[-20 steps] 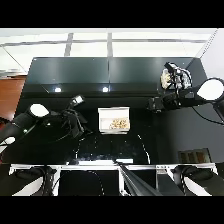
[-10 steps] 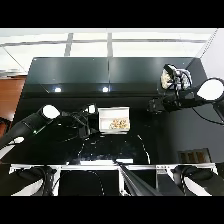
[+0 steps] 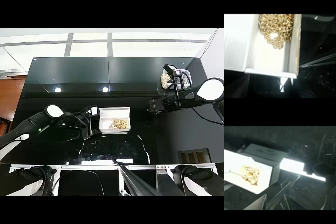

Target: Fold the box and place the chain.

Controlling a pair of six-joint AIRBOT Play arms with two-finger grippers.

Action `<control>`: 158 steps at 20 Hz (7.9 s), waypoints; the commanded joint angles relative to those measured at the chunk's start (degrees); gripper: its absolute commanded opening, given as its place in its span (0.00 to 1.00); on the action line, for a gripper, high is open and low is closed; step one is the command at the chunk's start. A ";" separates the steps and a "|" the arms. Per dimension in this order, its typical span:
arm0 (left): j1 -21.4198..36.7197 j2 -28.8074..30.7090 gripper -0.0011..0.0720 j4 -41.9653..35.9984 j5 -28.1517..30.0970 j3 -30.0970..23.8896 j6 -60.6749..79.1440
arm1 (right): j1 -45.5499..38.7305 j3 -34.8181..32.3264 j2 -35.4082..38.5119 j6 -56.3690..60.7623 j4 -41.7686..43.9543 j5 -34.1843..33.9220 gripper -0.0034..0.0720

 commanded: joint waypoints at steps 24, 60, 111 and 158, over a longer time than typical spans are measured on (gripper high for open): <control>-2.19 -4.61 0.64 -1.25 0.92 3.52 7.43 | 8.59 -2.32 -14.19 -34.03 19.96 -21.77 0.95; -2.19 -4.61 0.64 -1.25 0.96 3.52 7.45 | 14.95 -4.11 -13.40 -71.71 12.94 -10.75 0.41; -2.16 -4.07 0.65 -1.27 0.94 3.63 6.78 | -6.64 -4.98 6.60 -10.84 -2.56 -3.06 0.06; -20.02 -14.64 0.98 34.62 -16.57 36.00 -45.48 | -6.82 -18.84 10.91 5.62 -15.65 -18.69 0.06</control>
